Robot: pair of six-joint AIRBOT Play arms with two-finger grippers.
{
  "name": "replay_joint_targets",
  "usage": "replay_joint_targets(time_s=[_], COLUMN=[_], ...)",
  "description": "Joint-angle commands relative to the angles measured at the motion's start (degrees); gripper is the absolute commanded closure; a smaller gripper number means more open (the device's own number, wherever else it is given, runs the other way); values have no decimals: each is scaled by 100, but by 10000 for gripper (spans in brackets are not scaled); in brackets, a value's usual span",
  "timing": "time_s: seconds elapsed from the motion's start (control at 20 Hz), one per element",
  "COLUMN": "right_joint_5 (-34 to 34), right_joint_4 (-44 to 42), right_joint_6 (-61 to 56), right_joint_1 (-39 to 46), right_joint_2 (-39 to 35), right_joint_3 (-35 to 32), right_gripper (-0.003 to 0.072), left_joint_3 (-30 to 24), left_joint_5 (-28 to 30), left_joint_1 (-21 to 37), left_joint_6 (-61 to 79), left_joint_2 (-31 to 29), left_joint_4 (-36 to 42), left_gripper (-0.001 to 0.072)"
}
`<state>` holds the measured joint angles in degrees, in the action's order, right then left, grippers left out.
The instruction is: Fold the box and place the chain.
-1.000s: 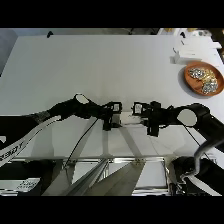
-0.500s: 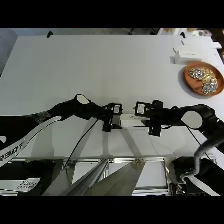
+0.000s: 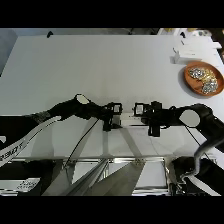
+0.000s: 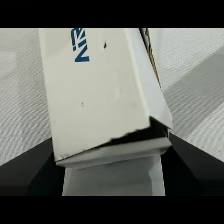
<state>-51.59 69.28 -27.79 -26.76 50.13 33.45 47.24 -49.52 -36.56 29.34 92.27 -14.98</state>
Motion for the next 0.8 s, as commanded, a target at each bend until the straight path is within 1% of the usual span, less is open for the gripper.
replay_joint_targets(time_s=[0.0, 0.15, 0.3, 0.5, 0.6, 0.75], right_joint_5=[107, 55, 79, 142, 319, 699], right_joint_4=[35, -44, -72, -72, -70, -52], right_joint_6=[-33, -33, -28, -55, -96, -118], right_joint_1=[-2, -2, -2, -2, -2, -2], right_joint_2=[24, 68, 219, 219, 190, -17], right_joint_3=[-2, -20, -175, -195, -192, -190], right_gripper=[645, 646, 647, 647, 665, 665], left_joint_3=[2, 2, 2, 2, 2, 2], left_joint_5=[-4, -4, -4, -4, -4, -4], left_joint_1=[2, 2, 2, 2, 2, 2], left_joint_6=[0, 0, 0, 0, 0, 0], left_joint_2=[-2, -2, -2, -2, -2, -2], left_joint_4=[-2, -2, -2, -2, -2, -2], left_gripper=[525, 525, 525, 525, 525, 525])
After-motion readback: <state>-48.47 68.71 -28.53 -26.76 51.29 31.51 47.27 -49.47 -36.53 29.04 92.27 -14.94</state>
